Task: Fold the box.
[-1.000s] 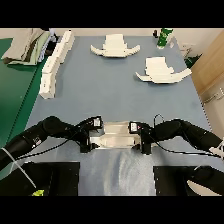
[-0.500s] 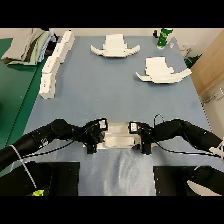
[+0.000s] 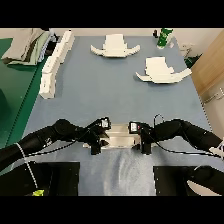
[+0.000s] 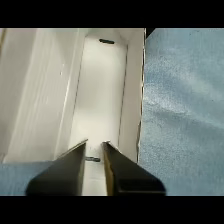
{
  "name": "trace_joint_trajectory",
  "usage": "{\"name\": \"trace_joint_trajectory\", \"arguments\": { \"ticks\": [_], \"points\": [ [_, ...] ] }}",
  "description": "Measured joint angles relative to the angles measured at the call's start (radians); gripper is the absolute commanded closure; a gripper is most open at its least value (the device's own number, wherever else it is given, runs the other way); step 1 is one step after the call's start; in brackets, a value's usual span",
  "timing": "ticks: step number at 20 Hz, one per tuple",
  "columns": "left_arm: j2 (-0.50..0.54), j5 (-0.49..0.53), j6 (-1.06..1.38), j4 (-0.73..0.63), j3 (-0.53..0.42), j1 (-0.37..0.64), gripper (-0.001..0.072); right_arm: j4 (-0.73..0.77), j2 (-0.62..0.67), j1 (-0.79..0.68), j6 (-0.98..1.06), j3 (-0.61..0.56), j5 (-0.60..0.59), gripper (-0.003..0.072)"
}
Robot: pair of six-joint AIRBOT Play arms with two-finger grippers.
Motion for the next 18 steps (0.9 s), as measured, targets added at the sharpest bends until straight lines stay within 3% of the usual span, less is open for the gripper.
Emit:
{"name": "trace_joint_trajectory", "arguments": {
  "ticks": [7,8,9,13,18],
  "points": [
    [-0.008,-0.003,0.013,-0.027,0.000,-0.004,0.0049,0.000,0.000,0.000,-0.001,0.000,0.000,0.0164],
    [-0.008,-0.004,0.013,-0.029,0.000,-0.004,0.0300,0.000,0.000,0.000,0.000,0.000,0.000,0.0164],
    [-0.008,-0.006,0.007,-0.031,0.000,-0.004,0.0677,0.000,0.000,0.000,0.000,0.000,0.000,0.0164],
    [0.021,-0.015,-0.154,0.065,0.005,-0.004,0.0695,0.000,0.000,0.000,0.000,0.000,0.000,0.0164],
    [0.163,-0.086,-0.657,0.430,0.037,-0.003,0.0695,0.000,0.000,0.000,0.000,0.000,0.000,0.0164]
  ]
}}
